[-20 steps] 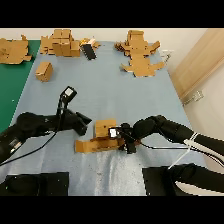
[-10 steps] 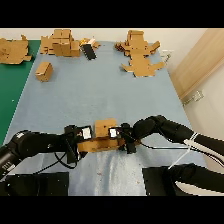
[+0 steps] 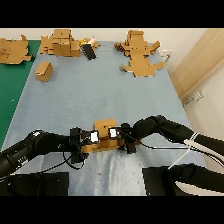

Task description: Fold the box.

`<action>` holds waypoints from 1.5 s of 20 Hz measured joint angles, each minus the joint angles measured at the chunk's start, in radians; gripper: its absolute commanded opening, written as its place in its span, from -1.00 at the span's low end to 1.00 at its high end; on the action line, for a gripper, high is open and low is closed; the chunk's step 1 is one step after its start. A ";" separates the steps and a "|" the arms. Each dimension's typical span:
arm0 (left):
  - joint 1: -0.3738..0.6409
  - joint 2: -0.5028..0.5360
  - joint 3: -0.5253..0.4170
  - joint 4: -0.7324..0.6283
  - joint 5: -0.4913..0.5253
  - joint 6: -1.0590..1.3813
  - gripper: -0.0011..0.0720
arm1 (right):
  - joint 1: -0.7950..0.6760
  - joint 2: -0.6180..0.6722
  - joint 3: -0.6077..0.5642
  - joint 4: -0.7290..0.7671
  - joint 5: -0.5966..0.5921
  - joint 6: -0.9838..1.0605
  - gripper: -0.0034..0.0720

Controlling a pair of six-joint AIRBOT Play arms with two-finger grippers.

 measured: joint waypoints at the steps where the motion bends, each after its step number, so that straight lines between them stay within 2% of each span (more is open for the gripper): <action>1: -0.001 -0.006 0.000 -0.012 0.011 0.000 1.00 | 0.000 0.000 0.000 0.000 0.000 0.000 0.60; 11: -0.003 -0.050 0.000 -0.091 0.044 0.000 1.00 | 0.000 0.000 0.000 0.000 0.000 0.000 0.60; 13: -0.003 -0.069 0.000 -0.096 0.053 0.001 0.69 | 0.000 0.000 0.000 0.000 0.000 0.000 0.60; 27: -0.015 -0.095 0.000 -0.146 0.109 0.038 0.68 | 0.000 0.000 0.000 0.000 -0.001 0.000 0.60; 29: -0.024 -0.095 0.000 -0.149 0.115 0.044 -0.06 | 0.000 0.000 0.000 0.000 -0.001 0.000 0.60; 30: -0.027 -0.095 0.000 -0.148 0.120 0.049 -0.14 | 0.000 0.000 0.000 0.000 -0.001 0.000 0.60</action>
